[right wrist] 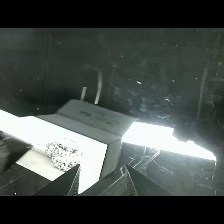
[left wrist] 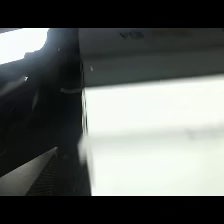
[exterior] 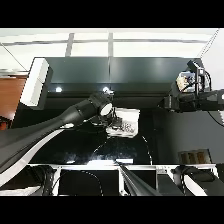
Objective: Fold the box and place the chain.
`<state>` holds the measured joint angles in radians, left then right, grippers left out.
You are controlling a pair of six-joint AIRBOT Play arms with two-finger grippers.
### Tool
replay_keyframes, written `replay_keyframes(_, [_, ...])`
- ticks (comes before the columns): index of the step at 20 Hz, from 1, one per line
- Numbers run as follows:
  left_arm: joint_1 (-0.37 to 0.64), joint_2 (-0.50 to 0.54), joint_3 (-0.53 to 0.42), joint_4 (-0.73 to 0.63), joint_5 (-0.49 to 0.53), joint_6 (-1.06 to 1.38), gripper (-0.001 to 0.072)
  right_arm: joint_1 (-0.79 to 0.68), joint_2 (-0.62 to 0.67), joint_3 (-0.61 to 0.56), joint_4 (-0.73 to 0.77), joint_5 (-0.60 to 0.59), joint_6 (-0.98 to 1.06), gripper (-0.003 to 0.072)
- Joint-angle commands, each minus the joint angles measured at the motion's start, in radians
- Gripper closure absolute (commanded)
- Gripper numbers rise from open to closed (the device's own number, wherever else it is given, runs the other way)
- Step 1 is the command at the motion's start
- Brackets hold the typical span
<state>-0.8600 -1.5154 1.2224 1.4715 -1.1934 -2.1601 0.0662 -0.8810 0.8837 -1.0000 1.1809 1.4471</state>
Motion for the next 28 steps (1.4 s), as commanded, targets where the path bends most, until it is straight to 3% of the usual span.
replay_keyframes(1, [0.005,0.120,0.015,0.010,-0.057,0.245,0.0124,-0.002,0.001,0.001,-0.003,0.013,0.001,0.0341])
replay_keyframes(4, [0.100,0.239,0.001,0.019,-0.138,0.411,0.0124,-0.002,0.001,0.001,-0.004,0.027,0.012,0.0342])
replay_keyframes(7, [0.326,0.380,-0.154,-0.045,-0.082,0.487,0.0124,-0.002,0.001,0.001,-0.004,0.066,0.034,0.0342])
replay_keyframes(8, [0.422,0.425,-0.246,-0.148,-0.003,0.486,0.0124,-0.002,0.001,0.001,-0.004,0.077,0.039,0.0342])
replay_keyframes(10, [0.610,0.497,-0.484,-0.521,0.214,0.615,0.0124,-0.002,0.001,0.001,-0.003,0.077,0.042,0.0341])
replay_keyframes(11, [0.680,0.508,-0.598,-0.746,0.277,0.799,0.0124,-0.002,0.001,0.001,-0.003,0.071,0.042,0.0342])
replay_keyframes(13, [0.753,0.491,-0.740,-1.081,0.235,1.288,0.0124,-0.002,0.001,0.001,-0.003,0.073,0.042,0.0342])
replay_keyframes(14, [0.755,0.473,-0.768,-1.126,0.169,1.534,0.0121,-0.002,0.001,0.001,-0.003,0.077,0.042,0.0342])
replay_keyframes(15, [0.741,0.455,-0.772,-1.103,0.112,1.707,0.0017,-0.002,0.001,0.001,-0.003,0.079,0.042,0.0342])
replay_keyframes(16, [0.720,0.441,-0.772,-1.068,0.093,1.817,-0.0007,-0.002,0.001,0.001,-0.003,0.080,0.042,0.0341])
replay_keyframes(19, [0.660,0.430,-0.755,-0.970,0.195,1.976,-0.0007,-0.002,0.001,0.001,-0.003,0.079,0.042,0.0342])
replay_keyframes(23, [0.562,0.413,-0.694,-0.956,0.263,2.477,-0.0004,-0.001,0.001,0.001,-0.003,0.079,0.042,0.0342])
replay_keyframes(26, [0.518,0.292,-0.580,-0.932,0.251,2.530,-0.0004,-0.001,0.001,0.001,-0.003,0.079,0.042,0.0341])
replay_keyframes(28, [0.519,0.199,-0.493,-0.896,0.164,2.525,-0.0004,-0.001,0.001,0.001,-0.003,0.079,0.042,0.0342])
